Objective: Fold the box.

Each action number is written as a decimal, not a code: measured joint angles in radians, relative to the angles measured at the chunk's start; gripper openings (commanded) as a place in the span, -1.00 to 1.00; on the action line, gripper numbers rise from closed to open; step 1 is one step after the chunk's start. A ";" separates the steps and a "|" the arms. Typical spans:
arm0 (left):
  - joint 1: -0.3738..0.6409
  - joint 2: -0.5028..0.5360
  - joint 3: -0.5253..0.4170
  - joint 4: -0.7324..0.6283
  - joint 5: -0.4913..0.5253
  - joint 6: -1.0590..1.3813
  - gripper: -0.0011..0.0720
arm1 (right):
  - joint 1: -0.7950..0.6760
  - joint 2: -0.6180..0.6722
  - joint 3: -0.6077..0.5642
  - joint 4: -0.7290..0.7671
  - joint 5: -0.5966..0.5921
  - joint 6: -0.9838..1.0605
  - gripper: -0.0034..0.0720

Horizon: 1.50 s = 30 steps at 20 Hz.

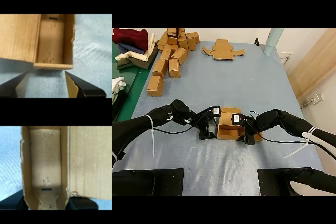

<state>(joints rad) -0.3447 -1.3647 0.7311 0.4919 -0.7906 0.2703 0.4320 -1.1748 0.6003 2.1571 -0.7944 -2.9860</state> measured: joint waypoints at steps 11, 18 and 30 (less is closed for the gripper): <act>-0.024 0.004 -0.005 0.038 -0.006 0.023 0.91 | 0.000 0.000 0.000 0.000 0.000 0.000 0.52; -0.062 0.006 -0.005 0.028 0.043 -0.002 0.91 | 0.000 0.000 0.000 0.000 0.000 0.000 0.52; -0.126 -0.018 -0.005 0.018 0.111 -0.027 0.91 | 0.000 0.000 0.000 0.000 0.000 0.000 0.52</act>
